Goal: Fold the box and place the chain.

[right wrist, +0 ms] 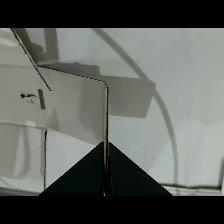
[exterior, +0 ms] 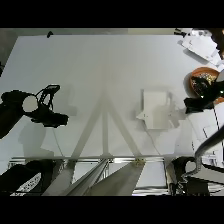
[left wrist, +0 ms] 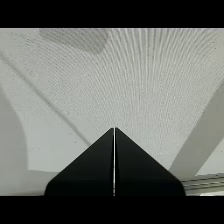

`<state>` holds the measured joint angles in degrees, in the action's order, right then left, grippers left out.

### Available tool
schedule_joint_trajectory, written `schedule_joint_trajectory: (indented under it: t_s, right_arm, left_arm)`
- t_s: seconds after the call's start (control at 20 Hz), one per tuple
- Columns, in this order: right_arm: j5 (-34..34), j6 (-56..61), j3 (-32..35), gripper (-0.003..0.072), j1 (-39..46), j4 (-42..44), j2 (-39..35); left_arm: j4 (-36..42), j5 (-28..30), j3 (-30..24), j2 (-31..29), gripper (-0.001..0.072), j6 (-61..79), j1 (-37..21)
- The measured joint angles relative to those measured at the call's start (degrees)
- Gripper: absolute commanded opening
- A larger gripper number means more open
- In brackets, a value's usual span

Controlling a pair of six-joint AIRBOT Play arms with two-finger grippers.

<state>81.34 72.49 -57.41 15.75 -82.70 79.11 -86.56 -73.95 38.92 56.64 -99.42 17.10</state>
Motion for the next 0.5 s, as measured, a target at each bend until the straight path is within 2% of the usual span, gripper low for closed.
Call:
schedule_joint_trajectory:
  t_s: [0.25, 0.5]
  right_arm:
    - [-10.58, -1.88, 3.96, 0.0004, -13.0, 7.78, -7.96]
    - [-22.29, 0.28, 15.17, 0.0004, -18.05, 11.72, -17.99]
  left_arm:
    - [0.0, 0.0, 0.0, 0.0, 0.0012, 0.0, 0.0]
    - [0.0, 0.02, 0.0, 0.0, 0.0012, 0.0, 0.0]
